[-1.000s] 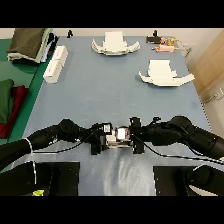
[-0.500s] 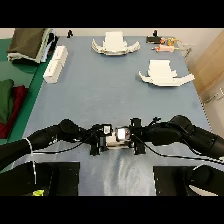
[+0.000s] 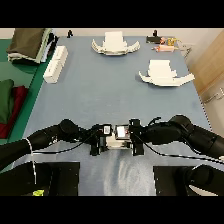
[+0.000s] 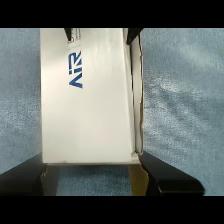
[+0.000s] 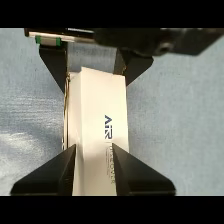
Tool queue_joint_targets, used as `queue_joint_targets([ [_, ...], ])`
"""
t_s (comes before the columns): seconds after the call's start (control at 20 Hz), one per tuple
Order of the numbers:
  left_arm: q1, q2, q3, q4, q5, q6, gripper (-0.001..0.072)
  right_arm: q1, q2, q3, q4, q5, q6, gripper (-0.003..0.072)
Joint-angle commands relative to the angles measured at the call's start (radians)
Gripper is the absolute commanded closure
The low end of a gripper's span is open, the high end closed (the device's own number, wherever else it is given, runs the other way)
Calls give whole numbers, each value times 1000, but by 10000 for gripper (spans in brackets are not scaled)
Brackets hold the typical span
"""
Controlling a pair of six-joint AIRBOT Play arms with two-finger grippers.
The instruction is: Fold the box.
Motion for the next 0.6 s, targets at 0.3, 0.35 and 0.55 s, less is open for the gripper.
queue_joint_targets([
  [0.3,0,0,0,-2,4,-2,187,1,-2,1,15,-12,19,547],
  [0.35,0,0,0,-2,4,-2,187,1,-2,1,16,-17,19,547],
  [0.55,0,0,0,-1,4,-2,187,1,-2,-3,15,-39,64,547],
])
